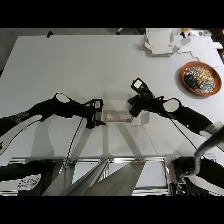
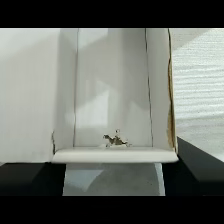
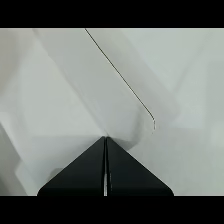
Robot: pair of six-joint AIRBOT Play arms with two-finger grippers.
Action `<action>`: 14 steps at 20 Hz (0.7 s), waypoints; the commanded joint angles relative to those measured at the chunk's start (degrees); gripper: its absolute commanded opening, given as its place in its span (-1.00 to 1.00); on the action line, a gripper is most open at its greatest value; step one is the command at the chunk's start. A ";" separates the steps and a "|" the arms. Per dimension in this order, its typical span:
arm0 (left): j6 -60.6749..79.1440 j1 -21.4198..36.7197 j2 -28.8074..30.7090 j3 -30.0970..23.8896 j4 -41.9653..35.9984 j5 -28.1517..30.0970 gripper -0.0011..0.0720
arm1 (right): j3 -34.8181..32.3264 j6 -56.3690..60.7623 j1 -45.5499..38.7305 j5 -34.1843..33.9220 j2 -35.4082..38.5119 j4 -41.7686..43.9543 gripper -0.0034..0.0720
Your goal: Fold the box and place the chain.
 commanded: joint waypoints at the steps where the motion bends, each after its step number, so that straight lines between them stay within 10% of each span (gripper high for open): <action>1: 0.04 0.02 0.04 -0.04 0.02 0.00 -0.41 | 0.04 0.04 0.02 2.14 -0.94 1.42 -0.85; 7: 0.04 0.02 0.04 -0.04 0.02 0.02 -0.41 | 0.04 0.28 0.02 9.81 12.68 -3.58 -0.85; 14: 0.04 0.02 0.04 -0.04 0.02 0.00 -0.41 | 0.02 0.46 0.02 35.36 24.90 -34.53 -0.85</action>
